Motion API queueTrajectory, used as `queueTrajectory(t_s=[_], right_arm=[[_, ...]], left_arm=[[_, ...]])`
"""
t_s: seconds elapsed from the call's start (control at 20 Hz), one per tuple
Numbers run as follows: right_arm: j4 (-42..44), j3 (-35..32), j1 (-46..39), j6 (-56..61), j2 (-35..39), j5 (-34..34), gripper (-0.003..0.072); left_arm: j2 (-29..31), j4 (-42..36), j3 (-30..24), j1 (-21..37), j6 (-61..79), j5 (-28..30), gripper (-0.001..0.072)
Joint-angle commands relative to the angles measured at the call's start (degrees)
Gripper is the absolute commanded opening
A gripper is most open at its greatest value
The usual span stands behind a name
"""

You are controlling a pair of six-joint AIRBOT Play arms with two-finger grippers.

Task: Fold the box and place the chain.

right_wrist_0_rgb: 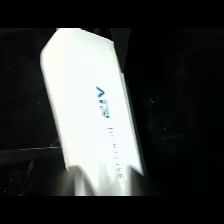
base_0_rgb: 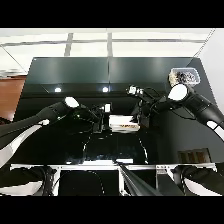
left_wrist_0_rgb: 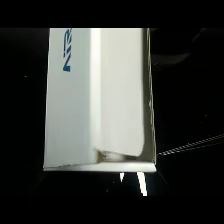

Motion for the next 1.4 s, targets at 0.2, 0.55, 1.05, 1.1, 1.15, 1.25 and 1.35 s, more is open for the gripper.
queueTrajectory(t_s=[0.2, 0.55, 1.05, 1.1, 1.15, 1.25, 1.35], right_arm=[[-1.6, -0.2, 0.13, -0.09, -0.02, 1.64, 0.0242], [-1.4, -0.74, 0.13, -0.07, -0.02, 1.6, 0.0241], [-0.96, -2.14, 0.13, -0.04, -0.04, 1.03, 0.0243], [-0.83, -2.54, 0.15, -0.04, -0.04, 0.63, 0.0244], [-0.85, -2.69, 0.13, -0.02, -0.04, 0.59, 0.0284], [-1.01, -2.67, 0.13, 1.07, -0.02, 0.68, 0.0284], [-0.98, -2.67, 0.13, 2.12, -0.02, 0.66, 0.0283]], left_arm=[[-0.02, 0.04, 0.0, -0.04, 0.04, -0.02, 0.0334], [-0.04, 0.02, 0.0, -0.04, 0.04, -0.02, 0.0334], [-0.04, 0.02, 0.0, -0.04, 0.04, -0.02, 0.0334], [-0.04, 0.02, 0.0, -0.04, 0.04, -0.02, 0.0334], [-0.04, 0.02, 0.0, -0.04, 0.04, -0.02, 0.0334], [-0.04, 0.02, 0.0, -0.02, 0.04, -0.02, 0.0334], [-0.04, 0.02, 0.0, -0.02, 0.04, -0.02, 0.0334]])
